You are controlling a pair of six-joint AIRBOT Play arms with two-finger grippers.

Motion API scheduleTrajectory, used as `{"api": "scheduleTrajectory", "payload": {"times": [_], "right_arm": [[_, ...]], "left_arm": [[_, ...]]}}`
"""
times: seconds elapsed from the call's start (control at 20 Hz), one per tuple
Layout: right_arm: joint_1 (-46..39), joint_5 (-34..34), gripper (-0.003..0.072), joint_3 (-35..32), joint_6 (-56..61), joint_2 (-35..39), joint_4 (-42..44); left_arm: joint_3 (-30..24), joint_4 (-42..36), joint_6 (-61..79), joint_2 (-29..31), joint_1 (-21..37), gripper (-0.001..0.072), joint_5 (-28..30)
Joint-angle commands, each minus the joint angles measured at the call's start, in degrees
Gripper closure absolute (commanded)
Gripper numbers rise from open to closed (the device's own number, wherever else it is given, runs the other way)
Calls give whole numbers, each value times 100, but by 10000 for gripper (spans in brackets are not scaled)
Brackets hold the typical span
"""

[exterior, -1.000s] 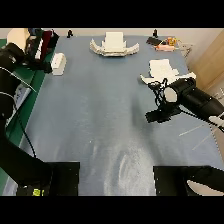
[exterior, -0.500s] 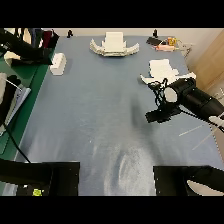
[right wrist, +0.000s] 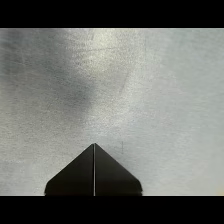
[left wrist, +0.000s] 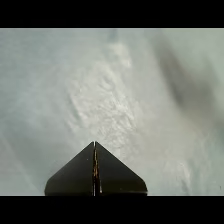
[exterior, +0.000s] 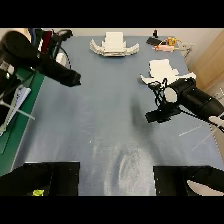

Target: Fold the box.

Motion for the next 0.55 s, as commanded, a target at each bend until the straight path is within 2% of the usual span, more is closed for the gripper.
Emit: {"api": "scheduleTrajectory", "payload": {"times": [0.0,0.2,0.5], "right_arm": [[2,0,681,2,0,-2,0],[2,0,681,2,0,-2,0],[2,0,681,2,0,-2,0]], "left_arm": [[-1346,116,-262,579,-540,695,1058],[-1875,118,-267,621,-601,692,1279],[-1912,94,-264,625,-601,692,1283]]}}
